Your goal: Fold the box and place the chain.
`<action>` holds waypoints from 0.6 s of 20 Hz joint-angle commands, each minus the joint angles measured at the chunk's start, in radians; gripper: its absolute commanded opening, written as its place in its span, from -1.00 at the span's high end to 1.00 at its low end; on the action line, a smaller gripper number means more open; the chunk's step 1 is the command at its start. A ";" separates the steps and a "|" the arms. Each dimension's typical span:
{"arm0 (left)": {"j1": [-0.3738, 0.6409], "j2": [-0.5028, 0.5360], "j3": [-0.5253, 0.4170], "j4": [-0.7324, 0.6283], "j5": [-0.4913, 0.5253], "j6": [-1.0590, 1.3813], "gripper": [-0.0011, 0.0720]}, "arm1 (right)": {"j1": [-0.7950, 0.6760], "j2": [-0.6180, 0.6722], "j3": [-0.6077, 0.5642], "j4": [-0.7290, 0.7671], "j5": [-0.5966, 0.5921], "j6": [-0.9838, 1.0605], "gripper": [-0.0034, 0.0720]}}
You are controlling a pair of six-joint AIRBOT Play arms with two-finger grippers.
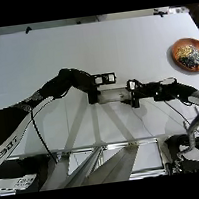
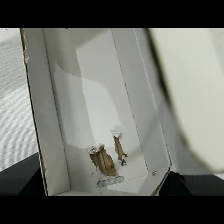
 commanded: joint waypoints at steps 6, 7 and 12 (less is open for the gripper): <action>0.001 0.000 0.001 0.000 0.001 0.000 0.93 | 0.000 -0.006 0.000 -0.001 0.010 0.008 -0.46; 0.001 0.000 0.001 0.000 0.001 0.000 0.93 | 0.000 -0.007 0.000 -0.002 0.011 0.015 -0.46; 0.001 0.000 0.001 0.000 0.001 0.000 0.93 | 0.000 -0.006 0.000 -0.021 0.030 0.132 -0.46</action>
